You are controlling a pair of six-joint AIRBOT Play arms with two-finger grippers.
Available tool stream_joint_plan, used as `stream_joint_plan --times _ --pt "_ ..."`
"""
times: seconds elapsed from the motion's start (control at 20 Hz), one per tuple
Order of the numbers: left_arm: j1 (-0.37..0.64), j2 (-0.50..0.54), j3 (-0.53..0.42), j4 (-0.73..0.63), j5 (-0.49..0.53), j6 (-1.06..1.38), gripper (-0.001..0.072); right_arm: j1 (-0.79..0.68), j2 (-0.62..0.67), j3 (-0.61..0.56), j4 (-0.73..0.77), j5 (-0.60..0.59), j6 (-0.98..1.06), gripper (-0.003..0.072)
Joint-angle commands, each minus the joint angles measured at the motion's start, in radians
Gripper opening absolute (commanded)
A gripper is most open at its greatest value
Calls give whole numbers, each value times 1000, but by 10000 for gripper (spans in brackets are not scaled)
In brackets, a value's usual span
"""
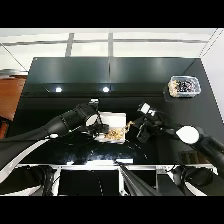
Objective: Fold the box and place the chain.
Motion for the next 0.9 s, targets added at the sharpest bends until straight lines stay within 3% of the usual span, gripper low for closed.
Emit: stream_joint_plan --times 0.0,0.1,0.45,0.85 --pt "1 -1 0 0 0 0 31 -16 149 75 -81 143 166 20" --pt "1 -1 0 0 0 0 31 -16 164 127 -32 183 182 19" --pt "0 -1 0 0 -3 0 31 -15 164 147 362 118 61 19" --pt "0 -1 0 0 -3 0 31 -16 164 379 367 120 122 20"
